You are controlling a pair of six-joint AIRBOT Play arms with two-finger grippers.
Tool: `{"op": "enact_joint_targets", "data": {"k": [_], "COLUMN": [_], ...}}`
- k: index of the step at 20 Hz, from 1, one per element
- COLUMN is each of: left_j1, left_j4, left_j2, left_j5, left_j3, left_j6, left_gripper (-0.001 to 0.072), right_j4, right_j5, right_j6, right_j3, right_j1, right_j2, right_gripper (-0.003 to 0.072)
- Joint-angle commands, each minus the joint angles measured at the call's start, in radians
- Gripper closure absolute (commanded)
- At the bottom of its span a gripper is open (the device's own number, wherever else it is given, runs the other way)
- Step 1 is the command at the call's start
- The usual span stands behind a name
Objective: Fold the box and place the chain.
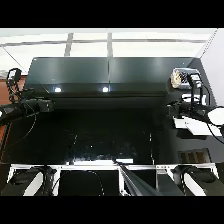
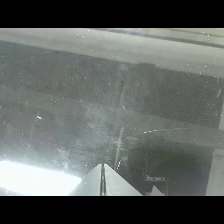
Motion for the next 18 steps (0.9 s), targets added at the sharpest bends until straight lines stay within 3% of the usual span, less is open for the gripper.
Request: {"op": "enact_joint_targets", "data": {"k": [1, 15, 18], "left_j1": [0.000, 0.000, 0.000], "left_j4": [0.000, 0.000, -0.009], "left_j2": [0.001, 0.001, 0.001], "left_j5": [0.000, 0.000, 0.001], "left_j3": [0.000, 0.000, 0.000], "left_j6": [0.000, 0.000, 0.000], "left_gripper": [0.0682, 0.0682, 0.0682], "right_j4": [0.000, 0.000, 0.059], "right_j5": [0.000, 0.000, -0.027], "right_j6": [0.000, 0.000, 0.001], "right_j3": [-0.001, -0.001, -0.001], "right_j1": [0.001, 0.001, 0.002], "right_j2": [0.000, 0.000, 0.000], "right_gripper": [0.0668, 0.0668, 0.0668]}}
